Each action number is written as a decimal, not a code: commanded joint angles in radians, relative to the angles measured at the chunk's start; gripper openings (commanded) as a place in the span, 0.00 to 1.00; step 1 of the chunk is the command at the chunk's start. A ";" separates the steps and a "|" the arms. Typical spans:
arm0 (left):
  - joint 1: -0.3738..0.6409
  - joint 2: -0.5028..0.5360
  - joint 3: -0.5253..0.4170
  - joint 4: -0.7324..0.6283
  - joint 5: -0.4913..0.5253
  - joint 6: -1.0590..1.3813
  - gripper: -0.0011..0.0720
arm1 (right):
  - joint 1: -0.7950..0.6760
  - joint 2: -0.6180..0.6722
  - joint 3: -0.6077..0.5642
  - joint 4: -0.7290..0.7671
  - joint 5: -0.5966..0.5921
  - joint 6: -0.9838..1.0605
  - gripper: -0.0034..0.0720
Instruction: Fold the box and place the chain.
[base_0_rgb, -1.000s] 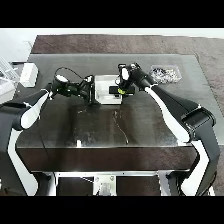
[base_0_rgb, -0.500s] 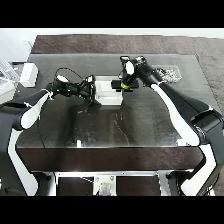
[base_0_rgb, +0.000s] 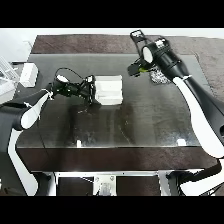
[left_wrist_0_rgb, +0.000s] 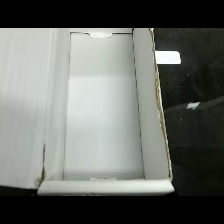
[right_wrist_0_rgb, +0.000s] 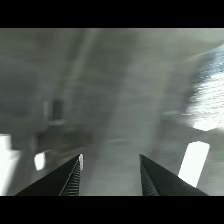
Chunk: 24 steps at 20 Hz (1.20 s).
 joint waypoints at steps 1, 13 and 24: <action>0.001 0.000 0.000 0.000 0.000 0.000 0.74 | -0.123 0.013 -0.009 -0.044 -0.074 -0.058 0.62; 0.001 0.000 0.000 0.000 0.000 0.000 0.74 | -0.494 -0.168 -0.008 0.502 -0.239 -0.279 0.62; 0.000 0.000 0.000 0.000 0.000 0.000 0.74 | -0.494 -0.265 -0.003 0.568 -0.297 -0.331 0.61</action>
